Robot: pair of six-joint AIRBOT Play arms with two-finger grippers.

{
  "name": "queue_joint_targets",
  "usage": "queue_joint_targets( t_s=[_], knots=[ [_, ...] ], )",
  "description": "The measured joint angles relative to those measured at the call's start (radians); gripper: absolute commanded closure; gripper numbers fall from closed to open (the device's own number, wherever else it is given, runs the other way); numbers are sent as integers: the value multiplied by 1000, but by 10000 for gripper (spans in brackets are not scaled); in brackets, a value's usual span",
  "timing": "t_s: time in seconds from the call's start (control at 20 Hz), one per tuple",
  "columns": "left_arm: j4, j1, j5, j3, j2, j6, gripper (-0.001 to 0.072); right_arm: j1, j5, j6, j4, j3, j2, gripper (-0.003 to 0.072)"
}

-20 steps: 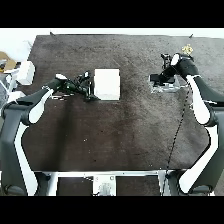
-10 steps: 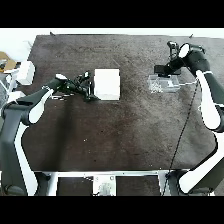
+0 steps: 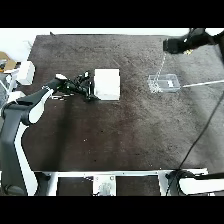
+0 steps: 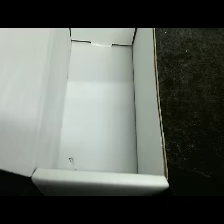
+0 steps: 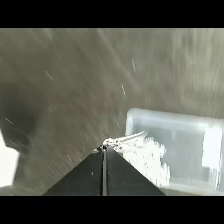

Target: Fold the box and place the chain.

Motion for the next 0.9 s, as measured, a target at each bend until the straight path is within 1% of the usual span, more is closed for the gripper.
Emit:
queue_joint_targets(
  t_s=[0.1, 0.3, 0.4, 0.55, 0.7, 0.9],
  knots=[
    [0, 0, 0, 0, 0, 0, 315, 47, -60, -21, 2, 0, 86, 684],
    [0, 0, 0, 0, 0, 0, 315, 174, -264, -83, 3, 0, 221, 684],
    [0, 0, 0, 0, 0, 0, 315, 247, -383, -121, 4, 0, 258, 684],
    [0, 0, 0, 0, 0, 0, 314, 341, -501, -163, 3, 0, 270, 684],
    [0, 0, 0, 0, 0, 0, 315, 416, -536, -182, 3, 0, 238, 684],
    [0, 0, 0, 0, 0, 0, 315, 486, -509, -192, 5, -5, 153, 684]
  ],
)
